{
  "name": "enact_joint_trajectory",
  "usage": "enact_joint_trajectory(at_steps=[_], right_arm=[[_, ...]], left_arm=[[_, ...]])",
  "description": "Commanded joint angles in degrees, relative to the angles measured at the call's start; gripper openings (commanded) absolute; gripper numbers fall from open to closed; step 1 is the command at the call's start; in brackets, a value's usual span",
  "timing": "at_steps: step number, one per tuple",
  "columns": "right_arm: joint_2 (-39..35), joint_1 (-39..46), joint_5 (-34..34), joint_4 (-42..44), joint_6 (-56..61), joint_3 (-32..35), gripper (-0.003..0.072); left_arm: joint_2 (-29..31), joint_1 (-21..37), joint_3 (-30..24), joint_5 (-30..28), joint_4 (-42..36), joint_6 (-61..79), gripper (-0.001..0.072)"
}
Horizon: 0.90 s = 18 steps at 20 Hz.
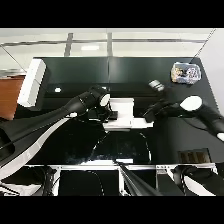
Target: Fold the box and place the chain.
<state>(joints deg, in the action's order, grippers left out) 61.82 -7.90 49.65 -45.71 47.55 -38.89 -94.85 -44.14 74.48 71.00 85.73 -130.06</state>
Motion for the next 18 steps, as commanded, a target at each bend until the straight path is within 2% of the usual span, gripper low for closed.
enact_joint_trajectory(at_steps=[1, 4, 6, 9, 11, 15, 18], right_arm=[[-3.6, 15.1, 7.0, -5.2, 25.6, 0.5, 0.0018], [-1.4, 25.0, 4.1, -2.5, 27.1, 5.1, 0.0018], [3.3, 26.6, 6.4, 3.3, 23.5, 7.7, 0.0018], [12.9, 23.2, 15.1, 14.5, 11.6, 7.8, 0.0018], [17.2, 18.8, 14.8, 17.5, 9.7, 7.8, 0.0018], [19.5, 11.5, 13.7, 22.7, 3.1, 7.3, 0.0018], [19.4, 10.2, 16.0, 18.6, 2.1, 3.6, 0.0018]], left_arm=[[0.0, 0.0, 0.0, 0.1, 0.1, -0.1, 0.0028], [0.0, 0.0, 0.0, 0.1, 0.1, -0.1, 0.0028], [0.0, 0.0, 0.0, 0.2, 0.1, -0.1, 0.0028], [0.0, 0.0, 0.0, 0.2, 0.1, -0.1, 0.0028], [0.0, 0.0, 0.0, 0.2, 0.1, -0.1, 0.0028], [0.0, 0.0, 0.0, 0.2, 0.1, -0.1, 0.0028], [0.0, 0.0, 0.0, 0.2, 0.1, -0.1, 0.0028]])
